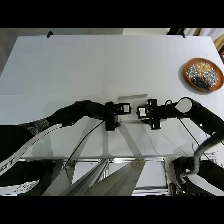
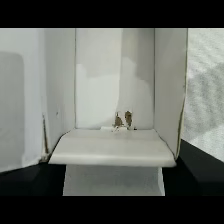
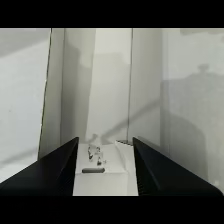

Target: Fold the box and place the chain.

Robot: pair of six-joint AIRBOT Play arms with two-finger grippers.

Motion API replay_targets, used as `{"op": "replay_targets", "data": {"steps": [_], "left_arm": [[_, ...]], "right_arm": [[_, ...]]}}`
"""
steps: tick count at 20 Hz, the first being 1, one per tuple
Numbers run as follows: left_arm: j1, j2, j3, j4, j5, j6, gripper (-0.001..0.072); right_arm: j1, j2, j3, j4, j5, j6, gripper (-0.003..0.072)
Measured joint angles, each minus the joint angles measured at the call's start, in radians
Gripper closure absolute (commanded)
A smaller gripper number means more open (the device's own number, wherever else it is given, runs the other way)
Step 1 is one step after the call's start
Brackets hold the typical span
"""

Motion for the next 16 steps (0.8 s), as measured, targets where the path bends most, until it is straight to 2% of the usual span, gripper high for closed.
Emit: {"op": "replay_targets", "data": {"steps": [4, 7, 8, 10, 13, 16], "left_arm": [[0.000, 0.000, 0.000, 0.000, 0.000, 0.000, 0.0557], [0.000, 0.000, 0.000, 0.000, 0.000, 0.000, 0.0557], [0.000, 0.000, 0.000, 0.000, 0.000, 0.000, 0.0557], [0.000, 0.000, 0.000, 0.000, 0.000, 0.000, 0.0557], [0.000, 0.000, 0.000, 0.000, 0.000, 0.000, 0.0557], [0.000, 0.000, 0.000, 0.000, 0.000, 0.000, 0.0557]], "right_arm": [[-0.001, 0.017, 0.000, 0.003, -0.002, 0.016, 0.0293], [-0.022, 0.091, -0.001, 0.004, 0.000, 0.042, 0.0297], [-0.038, 0.129, -0.002, 0.003, 0.004, 0.064, 0.0345], [-0.083, 0.210, -0.008, 0.000, 0.032, 0.140, 0.0669], [-0.164, 0.315, -0.023, -0.003, 0.097, 0.313, 0.0675], [-0.231, 0.359, -0.037, -0.023, 0.105, 0.617, 0.0675]]}}
